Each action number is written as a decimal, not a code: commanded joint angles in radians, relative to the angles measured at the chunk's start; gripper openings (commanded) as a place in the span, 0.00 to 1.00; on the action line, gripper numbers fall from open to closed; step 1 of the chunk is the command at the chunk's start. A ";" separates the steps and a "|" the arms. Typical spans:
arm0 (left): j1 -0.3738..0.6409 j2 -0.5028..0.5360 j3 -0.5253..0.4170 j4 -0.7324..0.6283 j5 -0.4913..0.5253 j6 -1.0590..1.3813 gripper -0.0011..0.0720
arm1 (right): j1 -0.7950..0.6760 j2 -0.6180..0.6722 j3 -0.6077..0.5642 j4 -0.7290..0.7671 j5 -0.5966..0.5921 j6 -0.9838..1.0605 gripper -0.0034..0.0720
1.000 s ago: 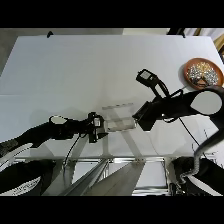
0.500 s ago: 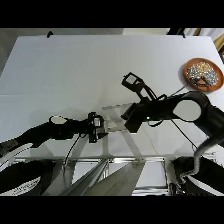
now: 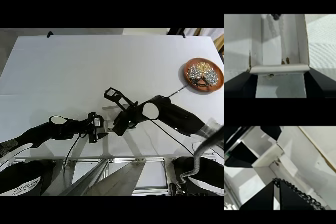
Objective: Fold the box and place the chain.
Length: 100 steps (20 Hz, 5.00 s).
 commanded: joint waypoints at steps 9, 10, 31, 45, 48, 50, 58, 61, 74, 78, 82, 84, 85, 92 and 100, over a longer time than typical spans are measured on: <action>0.000 0.001 0.000 0.000 0.000 0.000 0.20 | 0.006 -0.087 0.000 -0.013 -0.008 0.000 0.30; 0.000 0.001 0.000 0.000 0.000 0.000 0.20 | 0.006 -0.082 0.000 -0.012 0.006 0.000 0.30; 0.000 0.001 0.000 0.000 0.000 0.000 0.20 | -0.553 0.002 -0.038 -0.309 0.030 0.075 0.29; 0.000 0.001 0.000 0.000 0.000 0.000 0.20 | -0.553 -0.089 -0.038 -0.482 -0.017 0.089 0.32; 0.000 0.001 0.000 0.000 0.000 0.000 0.20 | -0.549 -0.119 -0.038 -0.472 -0.023 0.085 0.32; 0.000 0.001 0.000 0.000 0.000 0.000 0.20 | -0.533 -0.130 -0.038 -0.468 -0.028 0.085 0.32; 0.000 0.001 0.000 0.000 0.000 0.000 0.20 | -0.520 -0.145 -0.039 -0.456 -0.017 0.074 0.31; 0.000 0.001 0.000 0.000 0.000 0.000 0.20 | -0.520 -0.151 -0.039 -0.473 -0.018 0.076 0.29; 0.000 0.001 0.000 0.000 0.000 0.000 0.20 | -0.521 0.003 -0.039 -0.464 0.037 0.079 0.07; 0.000 0.001 0.000 0.000 0.000 0.000 0.20 | -0.521 0.156 -0.039 -0.354 0.093 0.066 0.07; 0.000 0.001 0.000 0.000 0.000 0.000 0.20 | -0.521 0.341 -0.039 -0.192 0.143 0.005 0.07; 0.000 0.001 0.000 0.000 0.000 0.000 0.20 | -0.521 0.427 -0.039 -0.097 0.176 -0.040 0.07; 0.000 0.001 0.000 0.000 0.000 0.000 0.20 | -0.517 0.467 -0.039 -0.039 0.190 -0.066 0.07; 0.000 0.001 0.000 0.000 0.000 0.000 0.20 | -0.351 0.562 -0.039 0.266 0.209 -0.183 0.07; 0.000 0.001 0.000 0.000 0.000 0.000 0.20 | -0.190 0.462 -0.050 0.257 0.139 -0.208 0.07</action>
